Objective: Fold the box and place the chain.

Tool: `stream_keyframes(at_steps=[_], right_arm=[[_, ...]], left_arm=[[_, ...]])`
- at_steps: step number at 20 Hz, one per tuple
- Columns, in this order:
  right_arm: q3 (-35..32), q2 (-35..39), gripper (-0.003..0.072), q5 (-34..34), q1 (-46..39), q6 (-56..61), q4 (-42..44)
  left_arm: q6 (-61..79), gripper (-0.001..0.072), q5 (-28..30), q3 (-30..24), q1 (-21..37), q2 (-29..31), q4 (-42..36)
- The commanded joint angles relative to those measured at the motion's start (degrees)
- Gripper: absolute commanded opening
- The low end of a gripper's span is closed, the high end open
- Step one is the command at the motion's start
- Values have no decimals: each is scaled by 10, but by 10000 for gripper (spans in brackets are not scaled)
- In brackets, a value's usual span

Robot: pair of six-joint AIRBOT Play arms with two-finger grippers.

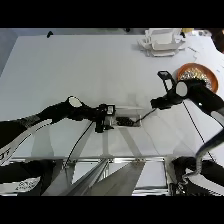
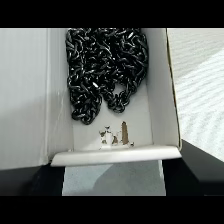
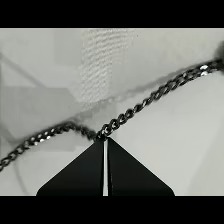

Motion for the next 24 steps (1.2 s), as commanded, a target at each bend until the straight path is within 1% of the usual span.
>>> stream_keyframes(at_steps=[1, 4, 6, 10, 14, 17, 22, 24], right_arm=[[0, 83, 17, 20, 0, -18, 30], [-3, 166, 17, 22, 7, -63, 117], [-3, 220, 17, 18, 28, -74, 158], [-3, 293, 17, 17, 71, -63, 169], [-3, 337, 17, 15, 77, -57, 176], [-3, 364, 17, 13, 77, -60, 207], [-3, 376, 17, 19, 77, -101, 321], [-3, 376, 17, 25, 77, -116, 350]], left_arm=[[0, 273, 0, 0, 0, 0, 0], [0, 273, 0, 0, 0, 0, 0], [0, 273, 0, 0, 0, 0, 0], [0, 273, 0, 0, 0, 0, 0], [0, 273, 0, 0, 0, 0, 0], [0, 273, 0, 0, 0, 0, 0], [0, 273, 0, 0, 0, 0, 0], [0, 273, 0, 0, 0, 0, 0]])
